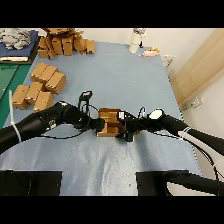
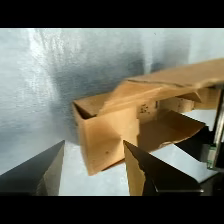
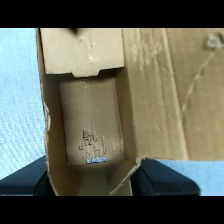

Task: Fold the box.

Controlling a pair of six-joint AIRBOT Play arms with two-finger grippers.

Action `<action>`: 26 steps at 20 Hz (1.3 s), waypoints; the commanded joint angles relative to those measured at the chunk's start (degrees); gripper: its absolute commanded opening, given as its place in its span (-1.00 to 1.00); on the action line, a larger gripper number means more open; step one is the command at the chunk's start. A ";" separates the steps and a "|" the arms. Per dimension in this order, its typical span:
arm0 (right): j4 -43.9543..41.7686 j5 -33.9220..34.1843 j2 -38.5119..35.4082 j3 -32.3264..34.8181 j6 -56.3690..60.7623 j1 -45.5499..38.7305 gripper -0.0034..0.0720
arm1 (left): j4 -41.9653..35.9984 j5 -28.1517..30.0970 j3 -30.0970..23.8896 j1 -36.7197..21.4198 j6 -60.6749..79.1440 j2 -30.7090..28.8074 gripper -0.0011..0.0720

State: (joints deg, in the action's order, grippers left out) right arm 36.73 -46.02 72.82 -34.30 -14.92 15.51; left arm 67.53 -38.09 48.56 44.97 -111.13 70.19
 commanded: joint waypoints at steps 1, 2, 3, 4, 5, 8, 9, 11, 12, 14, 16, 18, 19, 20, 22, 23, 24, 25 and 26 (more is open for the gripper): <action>-0.02 0.02 -0.02 0.00 0.33 -0.04 0.61 | 4.20 -1.29 3.02 3.52 -4.90 3.13 0.47; -0.02 0.02 -0.02 0.00 0.55 -0.04 0.61 | 7.43 -3.65 4.39 4.17 -7.56 4.50 0.47; -0.02 0.02 -0.02 0.00 0.55 -0.04 0.61 | 11.34 -6.43 5.79 4.79 -11.54 5.95 0.47; -0.02 0.02 -0.02 -0.02 0.55 -0.04 0.61 | 14.53 -8.39 7.13 5.33 -14.73 7.26 0.47; -0.02 0.02 -0.02 0.00 0.55 -0.04 0.61 | 16.65 -9.27 8.26 5.90 -16.41 8.22 0.47; -0.02 0.02 -0.02 0.00 0.57 -0.04 0.61 | 17.73 -8.92 10.03 6.88 -17.59 9.94 0.47; -0.02 0.02 -0.02 0.00 0.57 -0.04 0.61 | 17.92 -8.94 10.08 6.99 -18.60 10.36 0.47; -0.02 0.02 -0.02 0.00 0.55 -0.04 0.61 | 19.02 -8.81 10.08 6.97 -20.59 10.95 0.47; 0.00 0.07 -0.02 0.00 0.55 -0.04 0.62 | 20.04 -8.48 10.08 6.97 -21.70 11.15 0.47; 0.48 0.07 -0.02 0.00 0.55 -0.04 0.61 | 20.85 -7.82 10.08 6.99 -23.63 11.43 0.47; 0.66 0.07 -0.02 -0.02 0.55 -0.04 0.61 | 20.98 -7.43 10.08 6.97 -24.28 11.58 0.32; 0.79 0.24 -0.02 0.00 0.55 -0.04 0.61 | 21.03 -6.78 10.08 7.02 -24.96 11.58 -0.40; 0.81 0.39 -0.02 0.00 0.55 -0.04 0.61 | 21.03 -6.01 10.08 7.17 -24.81 11.58 -0.94; 0.81 0.48 -0.02 0.00 0.55 -0.04 0.61 | 20.94 -5.18 10.08 7.37 -24.90 11.58 -0.93; 0.81 0.52 -0.02 -0.02 0.55 -0.04 0.61 | 20.76 -4.85 10.08 7.82 -24.98 11.58 -0.93; 0.83 0.68 -0.02 0.00 0.55 -0.04 0.61 | 20.79 -4.98 10.08 7.91 -24.96 11.58 -0.93; 0.81 0.70 -0.02 0.00 0.55 -0.04 0.61 | 20.76 -4.96 10.08 7.91 -24.92 11.58 -0.93; 0.81 0.72 -0.02 -0.02 0.55 -0.04 0.61 | 20.76 -4.90 10.08 7.91 -24.90 11.52 -0.93; 0.81 0.72 -0.02 0.00 0.55 -0.04 0.61 | 20.76 -4.74 10.08 7.91 -24.92 11.47 -0.93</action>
State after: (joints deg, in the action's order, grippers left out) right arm 37.50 -45.45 72.79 -34.30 -14.35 15.49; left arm 88.42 -43.51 58.57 52.71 -135.87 81.76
